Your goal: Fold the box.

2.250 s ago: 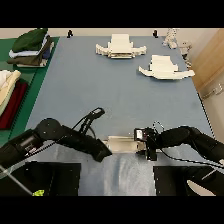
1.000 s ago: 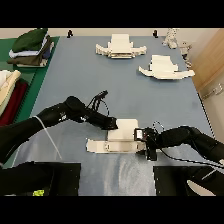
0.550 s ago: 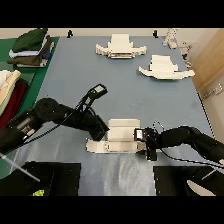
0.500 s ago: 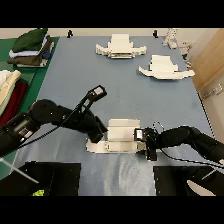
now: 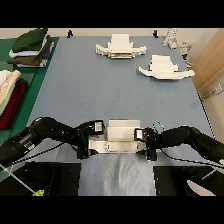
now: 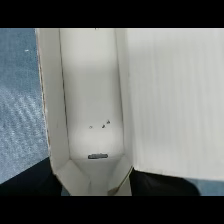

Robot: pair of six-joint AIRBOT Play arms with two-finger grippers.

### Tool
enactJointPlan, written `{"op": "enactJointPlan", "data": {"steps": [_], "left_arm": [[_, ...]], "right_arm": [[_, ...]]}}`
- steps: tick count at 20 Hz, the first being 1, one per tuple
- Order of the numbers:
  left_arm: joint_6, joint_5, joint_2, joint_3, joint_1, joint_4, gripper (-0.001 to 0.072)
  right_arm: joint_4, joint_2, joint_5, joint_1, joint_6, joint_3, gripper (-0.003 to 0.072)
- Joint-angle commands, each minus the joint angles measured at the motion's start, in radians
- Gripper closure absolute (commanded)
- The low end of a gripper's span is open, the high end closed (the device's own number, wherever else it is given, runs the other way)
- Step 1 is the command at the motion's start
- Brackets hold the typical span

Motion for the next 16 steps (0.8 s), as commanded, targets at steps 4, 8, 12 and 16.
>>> {"op": "enactJointPlan", "data": {"steps": [4, 8, 12, 16], "left_arm": [[0.301, 0.146, -0.151, -0.048, 0.002, -0.185, 0.0346], [0.371, 0.18, -0.201, -0.047, -0.01, -0.258, 0.0369], [0.422, 0.236, -0.252, -0.045, -0.048, -0.321, 0.0525], [0.448, 0.279, -0.264, -0.035, -0.09, -0.391, 0.0618]], "right_arm": [[0.0, 0.0, 0.0, 0.0, 0.0, 0.001, 0.0153], [0.0, 0.0, 0.0, 0.0, 0.0, 0.001, 0.0153], [0.0, 0.0, 0.0, 0.0, 0.0, 0.001, 0.0153], [0.0, 0.0, 0.0, 0.0, 0.0, 0.001, 0.0153]]}}
